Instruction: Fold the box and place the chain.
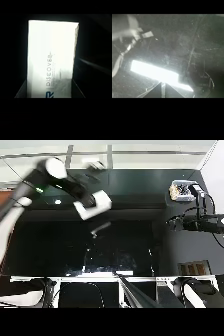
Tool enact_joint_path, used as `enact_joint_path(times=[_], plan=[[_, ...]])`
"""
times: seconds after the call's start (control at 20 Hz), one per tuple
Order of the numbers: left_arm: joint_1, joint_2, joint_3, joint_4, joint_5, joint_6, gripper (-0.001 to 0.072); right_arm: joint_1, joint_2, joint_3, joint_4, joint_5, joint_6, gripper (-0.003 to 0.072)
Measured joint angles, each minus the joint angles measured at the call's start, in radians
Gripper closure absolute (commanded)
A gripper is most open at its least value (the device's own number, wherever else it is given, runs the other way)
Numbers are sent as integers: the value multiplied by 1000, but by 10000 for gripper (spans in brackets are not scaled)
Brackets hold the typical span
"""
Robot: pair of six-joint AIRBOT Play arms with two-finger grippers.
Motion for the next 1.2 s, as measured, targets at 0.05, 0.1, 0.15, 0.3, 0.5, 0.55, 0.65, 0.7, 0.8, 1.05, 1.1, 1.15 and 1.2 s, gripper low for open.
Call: enact_joint_path(times=[0.05,0.1,0.15,0.3,0.5,0.55,0.65,0.7,0.8,1.05,1.1,1.15,1.2], plan=[[83,1,11,9,24,-35,422,0,0,0,0,-4,2,638],[164,-2,19,20,58,-67,421,0,0,0,0,-6,3,638],[247,-10,26,23,95,-92,417,0,0,0,2,-10,3,638],[447,-66,43,29,203,-128,417,0,0,0,3,-17,10,638],[587,-219,124,35,278,-132,417,0,0,0,3,-35,28,638],[602,-263,157,40,288,-129,414,0,0,0,4,-42,30,638],[615,-351,236,57,283,-127,103,0,0,0,4,-53,35,638],[615,-383,276,64,282,-140,-3,0,0,0,4,-56,37,638],[610,-427,368,107,261,-218,-1,0,0,0,6,-58,37,638],[591,-394,625,177,42,-428,684,3,0,0,21,-70,35,638],[586,-343,612,171,0,-458,684,4,0,0,23,-78,32,638],[581,-286,568,157,-36,-482,684,5,0,0,23,-85,29,638],[570,-209,492,138,-51,-491,684,5,0,0,24,-93,29,638]])
